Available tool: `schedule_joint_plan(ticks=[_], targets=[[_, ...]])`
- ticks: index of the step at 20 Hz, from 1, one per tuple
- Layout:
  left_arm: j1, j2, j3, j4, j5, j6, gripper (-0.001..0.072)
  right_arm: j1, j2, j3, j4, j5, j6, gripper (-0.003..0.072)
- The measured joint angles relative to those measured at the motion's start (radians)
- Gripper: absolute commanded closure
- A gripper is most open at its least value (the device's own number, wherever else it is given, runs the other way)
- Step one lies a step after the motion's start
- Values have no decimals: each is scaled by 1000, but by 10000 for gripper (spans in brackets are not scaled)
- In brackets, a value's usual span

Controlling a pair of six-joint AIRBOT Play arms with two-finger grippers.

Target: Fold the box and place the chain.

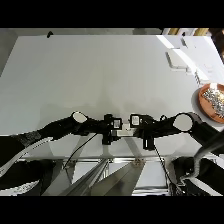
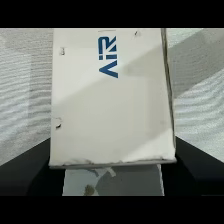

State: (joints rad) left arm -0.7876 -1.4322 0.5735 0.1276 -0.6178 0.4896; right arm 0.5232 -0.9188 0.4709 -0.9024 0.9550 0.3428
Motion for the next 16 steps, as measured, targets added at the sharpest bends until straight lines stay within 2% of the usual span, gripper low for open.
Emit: schedule_joint_plan(ticks=[6, 10, 14, 16], targets=[[0, 0, 0, 0, 0, 0, 437, 0, -27, -2, 1, -3, 0, 667], [0, 0, 0, 0, 0, 0, 437, -6, 3, 16, -18, -2, 8, 667], [0, 0, 0, 0, 0, 0, 437, -63, 103, 79, -48, -3, 124, 667], [0, 0, 0, 0, 0, 0, 437, -115, 140, 98, -149, 3, 280, 667]])
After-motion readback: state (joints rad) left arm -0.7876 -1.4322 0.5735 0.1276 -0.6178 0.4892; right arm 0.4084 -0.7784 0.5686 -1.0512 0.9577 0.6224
